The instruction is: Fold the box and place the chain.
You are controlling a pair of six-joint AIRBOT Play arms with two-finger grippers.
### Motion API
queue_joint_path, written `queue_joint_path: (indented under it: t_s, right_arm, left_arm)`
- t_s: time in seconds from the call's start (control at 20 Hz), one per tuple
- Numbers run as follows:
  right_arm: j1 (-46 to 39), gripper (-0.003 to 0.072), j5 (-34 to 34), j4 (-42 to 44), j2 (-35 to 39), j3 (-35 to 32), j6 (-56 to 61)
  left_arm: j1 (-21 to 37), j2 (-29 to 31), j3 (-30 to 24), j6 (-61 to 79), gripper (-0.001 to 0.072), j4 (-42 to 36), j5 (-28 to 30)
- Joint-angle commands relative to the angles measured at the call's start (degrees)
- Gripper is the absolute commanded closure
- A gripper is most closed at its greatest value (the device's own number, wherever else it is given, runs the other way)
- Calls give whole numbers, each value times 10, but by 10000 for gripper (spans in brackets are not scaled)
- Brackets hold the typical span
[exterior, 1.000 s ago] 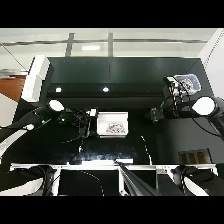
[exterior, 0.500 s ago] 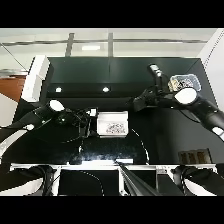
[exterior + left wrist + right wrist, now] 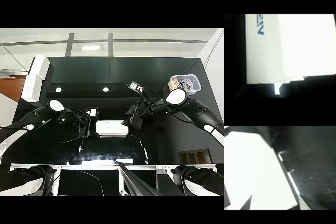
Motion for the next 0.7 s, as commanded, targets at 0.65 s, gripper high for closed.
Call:
queue_joint_path:
  t_s: [0.65]
  right_arm:
    - [67,249,-17,-55,2,0,-74]
  left_arm:
    - [0,0,0,0,95,0,1]
